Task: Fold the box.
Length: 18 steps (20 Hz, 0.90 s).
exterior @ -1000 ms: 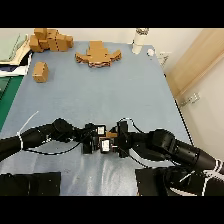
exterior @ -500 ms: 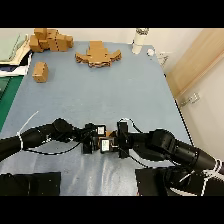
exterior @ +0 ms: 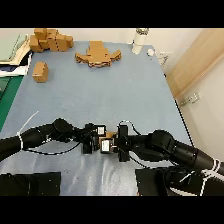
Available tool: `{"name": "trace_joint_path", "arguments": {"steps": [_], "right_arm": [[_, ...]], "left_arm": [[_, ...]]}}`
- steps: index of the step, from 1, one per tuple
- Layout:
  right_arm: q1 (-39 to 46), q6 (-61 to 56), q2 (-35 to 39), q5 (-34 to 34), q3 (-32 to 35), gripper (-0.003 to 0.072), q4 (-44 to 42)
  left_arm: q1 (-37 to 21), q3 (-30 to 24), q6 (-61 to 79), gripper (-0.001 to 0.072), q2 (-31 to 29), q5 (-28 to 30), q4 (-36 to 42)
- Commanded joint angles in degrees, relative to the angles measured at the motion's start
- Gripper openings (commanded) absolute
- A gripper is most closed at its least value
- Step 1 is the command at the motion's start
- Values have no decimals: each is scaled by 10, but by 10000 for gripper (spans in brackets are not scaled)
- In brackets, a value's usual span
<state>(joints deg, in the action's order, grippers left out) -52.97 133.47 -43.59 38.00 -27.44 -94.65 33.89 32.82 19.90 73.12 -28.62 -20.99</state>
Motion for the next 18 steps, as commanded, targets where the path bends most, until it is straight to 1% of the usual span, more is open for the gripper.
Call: {"name": "trace_joint_path", "arguments": {"steps": [1, 2, 3, 4, 5, 7, 8, 10, 11, 13, 16, 18], "right_arm": [[0, 0, 0, 5, 6, 202, -14], [0, -1, 0, 6, 6, 204, -16], [0, -4, 3, 6, 5, 234, -17], [0, -15, 10, 11, 0, 325, -20], [0, -40, 21, 23, -8, 375, -28], [0, -131, 50, 61, -25, 374, -60], [0, -202, 67, 75, -28, 355, -79], [0, -362, 95, 87, -25, 5, -110], [1, -436, 102, 87, -20, 3, -110], [9, -518, 105, 72, -2, 1, -132], [39, -514, 103, 31, 21, 0, -210], [82, -467, 103, -2, 38, 0, -296]], "left_arm": [[0, 0, 0, 528, 0, 0, 0], [0, 0, 0, 528, 0, 0, 0], [0, 0, 0, 528, 0, 0, 0], [0, 0, 0, 528, 0, 0, 0], [0, 0, 0, 528, 0, 0, 0], [0, 0, 0, 527, 0, 0, 0], [0, 0, 0, 528, 0, 0, 0], [0, 0, 0, 528, 0, 0, 0], [0, 0, 0, 528, 0, 0, 0], [0, 0, 0, 528, 0, 0, 0], [0, 0, 0, 528, 0, 0, 0], [0, 0, 0, 528, 0, 0, 0]]}}
